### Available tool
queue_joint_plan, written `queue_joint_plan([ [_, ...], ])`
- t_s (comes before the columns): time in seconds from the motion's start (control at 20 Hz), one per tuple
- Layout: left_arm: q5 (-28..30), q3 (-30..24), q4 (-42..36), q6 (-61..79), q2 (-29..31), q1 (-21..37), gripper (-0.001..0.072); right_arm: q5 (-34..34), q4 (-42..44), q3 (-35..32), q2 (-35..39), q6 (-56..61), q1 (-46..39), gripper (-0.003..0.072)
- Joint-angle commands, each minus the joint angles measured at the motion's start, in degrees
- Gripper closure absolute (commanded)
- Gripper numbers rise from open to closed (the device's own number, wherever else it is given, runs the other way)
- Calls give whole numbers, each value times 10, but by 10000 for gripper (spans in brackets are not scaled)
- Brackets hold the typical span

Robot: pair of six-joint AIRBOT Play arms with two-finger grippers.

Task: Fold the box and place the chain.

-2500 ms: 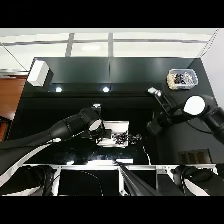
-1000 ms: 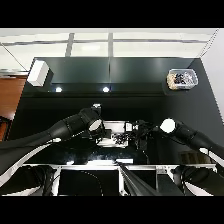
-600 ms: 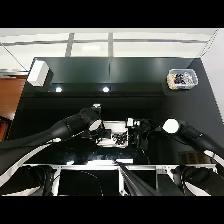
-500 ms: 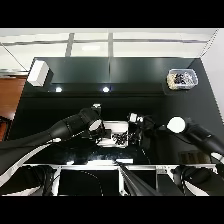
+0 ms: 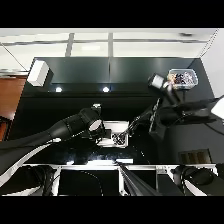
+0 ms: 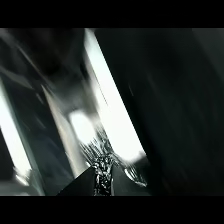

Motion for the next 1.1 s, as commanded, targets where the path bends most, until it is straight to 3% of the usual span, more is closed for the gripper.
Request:
queue_joint_plan([
  [0.0, 0, 0, 0, 0, 0, 0, 677, 17, 107, 66, 6, 31, -2, 670],
  [0.25, 0, 0, 0, 0, 0, 0, 677, -35, 206, 83, 6, 30, -2, 670],
  [0.5, 1, 0, 0, 0, 0, 0, 677, -54, 206, 143, 6, 50, -2, 670],
  [0.65, 3, 0, 0, 0, 0, 0, 677, -49, 142, 139, -2, 105, -2, 670],
  [0.85, 4, 0, 0, 0, 0, 0, 677, -23, 127, 87, -25, 125, 10, 670],
  [1.05, 5, 0, 0, 0, 0, 0, 677, -63, 96, -11, -58, 156, 67, 670],
])
